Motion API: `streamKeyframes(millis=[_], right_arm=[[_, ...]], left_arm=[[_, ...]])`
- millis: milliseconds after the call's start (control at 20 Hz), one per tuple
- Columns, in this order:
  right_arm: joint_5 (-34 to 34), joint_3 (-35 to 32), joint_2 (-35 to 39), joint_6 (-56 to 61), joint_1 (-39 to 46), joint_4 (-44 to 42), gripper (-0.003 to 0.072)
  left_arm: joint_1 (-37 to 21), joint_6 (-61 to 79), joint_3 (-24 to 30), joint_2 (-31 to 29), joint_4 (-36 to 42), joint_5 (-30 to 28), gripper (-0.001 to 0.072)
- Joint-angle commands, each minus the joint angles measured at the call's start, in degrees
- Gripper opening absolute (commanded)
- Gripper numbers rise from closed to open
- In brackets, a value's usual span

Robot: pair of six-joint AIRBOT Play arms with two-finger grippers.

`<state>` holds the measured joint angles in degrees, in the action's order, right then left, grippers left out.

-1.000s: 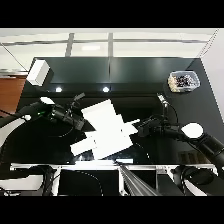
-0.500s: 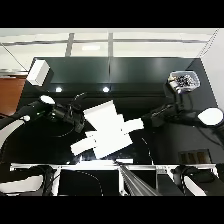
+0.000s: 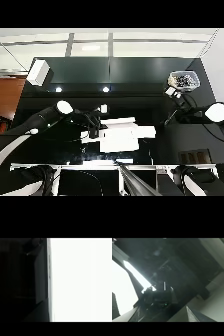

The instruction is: Fold the box and place the chain.

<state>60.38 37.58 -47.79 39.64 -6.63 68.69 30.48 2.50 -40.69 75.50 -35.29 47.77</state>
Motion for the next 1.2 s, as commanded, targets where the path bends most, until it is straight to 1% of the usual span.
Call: streamKeyframes(millis=[0, 200, 350, 550, 750, 900, 1050, 1150], right_arm=[[-1.9, -3.0, 0.0, -3.8, -4.0, -4.0, 0.0654], [-3.1, -7.6, 0.0, -9.0, -9.3, -5.1, 0.0655], [-4.9, -10.0, -0.2, -9.4, -13.5, -5.2, 0.0654], [-6.8, -12.6, -0.3, -11.0, -18.2, -6.2, 0.0654], [-8.1, -13.2, -1.0, -15.2, -21.0, -10.4, 0.0654], [-8.2, -13.2, -4.0, -18.5, -23.6, -12.0, 0.0654], [-12.5, -13.2, -5.3, -20.5, -25.9, -12.6, 0.0654], [-14.0, -13.2, -5.8, -21.8, -26.7, -13.7, 0.0654]], left_arm=[[4.9, 2.4, 0.0, 0.3, -2.4, -7.2, 0.0027], [4.1, 2.2, 0.0, 0.4, -4.1, -8.2, 0.0028], [4.0, 1.5, 0.0, 0.4, -6.3, -8.0, 0.0028], [4.0, 1.5, 0.0, 0.4, -6.3, -7.9, 0.0028], [4.0, 1.5, 0.0, 0.4, -6.3, -7.9, 0.0028], [4.0, 1.5, 0.0, 0.4, -6.3, -7.9, 0.0028], [4.0, 1.5, 0.0, 0.3, -6.2, -7.7, 0.0028], [4.0, 1.6, 0.0, 0.3, -6.2, -7.2, 0.0028]])
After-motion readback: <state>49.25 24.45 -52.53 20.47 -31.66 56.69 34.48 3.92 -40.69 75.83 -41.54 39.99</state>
